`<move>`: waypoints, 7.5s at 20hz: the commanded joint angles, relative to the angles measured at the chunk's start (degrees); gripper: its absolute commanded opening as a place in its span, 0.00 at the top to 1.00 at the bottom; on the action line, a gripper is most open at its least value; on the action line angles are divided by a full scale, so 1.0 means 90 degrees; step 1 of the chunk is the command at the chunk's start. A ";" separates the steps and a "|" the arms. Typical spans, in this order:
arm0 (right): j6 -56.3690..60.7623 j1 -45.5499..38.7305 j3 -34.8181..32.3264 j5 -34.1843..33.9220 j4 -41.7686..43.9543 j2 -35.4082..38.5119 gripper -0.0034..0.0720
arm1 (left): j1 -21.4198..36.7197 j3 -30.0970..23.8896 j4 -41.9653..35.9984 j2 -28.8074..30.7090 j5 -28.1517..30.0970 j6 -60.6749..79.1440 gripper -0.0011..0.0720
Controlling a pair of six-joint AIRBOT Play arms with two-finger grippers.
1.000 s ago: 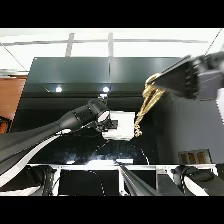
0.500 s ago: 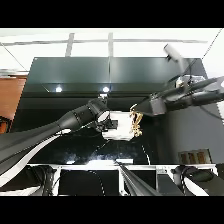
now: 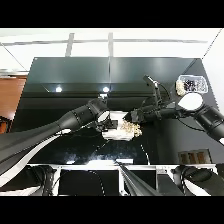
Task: Fold the box and place the chain.
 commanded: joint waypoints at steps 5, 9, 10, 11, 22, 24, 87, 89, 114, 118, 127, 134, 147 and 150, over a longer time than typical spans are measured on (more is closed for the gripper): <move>0.0024 -0.0724 -0.0010 0.0406 -0.0488 0.0141 0.38 | 0.0005 0.0002 0.0000 -0.0002 0.0000 0.0002 0.95; -0.0736 -0.1984 -0.0233 0.1260 -0.1834 0.0916 0.39 | 0.0005 0.0002 -0.0002 -0.0002 -0.0002 0.0002 0.95; -0.1120 -0.2013 -0.0583 0.1299 -0.2103 0.1047 0.39 | 0.0005 0.0002 -0.0002 -0.0002 -0.0002 0.0002 0.95; -0.1484 -0.2001 -0.1054 0.1035 -0.2198 0.1088 0.29 | 0.0005 0.0002 0.0000 -0.0002 0.0000 0.0002 0.95; -0.8616 -0.0389 -0.2754 -0.2278 0.0376 0.0452 0.00 | 0.0002 0.0002 0.0000 -0.0002 0.0002 0.0002 0.95; -0.8954 -0.0389 -0.2722 -0.2273 0.0546 0.0219 0.00 | 0.0002 0.0002 0.0000 -0.0002 0.0002 0.0002 0.95; -0.2329 -0.0726 -0.0733 -0.0165 0.0175 0.1596 0.56 | 0.0002 0.0002 -0.0002 -0.0002 0.0029 0.0000 0.95; -0.2297 -0.1139 -0.0731 -0.0036 -0.0022 0.1783 0.56 | 0.0002 0.0002 0.0000 -0.0002 0.0049 0.0000 0.95; -0.1916 -0.2611 -0.0736 0.0510 -0.0792 0.2242 0.56 | -0.0182 0.0272 0.0325 0.1319 -0.1171 0.1290 0.31; -0.1914 -0.2611 -0.0736 0.0818 -0.0792 0.2242 0.56 | 0.0430 -0.1185 0.1003 0.2812 -0.1285 0.1923 0.21; -0.1911 -0.2611 -0.0736 0.0816 -0.0794 0.2239 0.56 | 0.2766 -0.3366 -0.4148 0.3407 0.0347 1.0127 0.00; -0.1790 -0.2611 -0.0750 0.0804 -0.0867 0.2239 0.56 | 0.2533 -0.3371 -0.4811 0.2528 0.1229 1.4275 0.00; -0.1700 -0.2611 -0.0750 0.0940 -0.0925 0.2239 0.56 | 0.3004 -0.3087 -0.6632 0.1035 0.1719 1.6371 0.00; -0.1702 -0.2611 -0.0750 0.0937 -0.0928 0.2239 0.56 | 0.2990 -0.3021 -0.6849 0.1020 0.1719 1.6594 0.00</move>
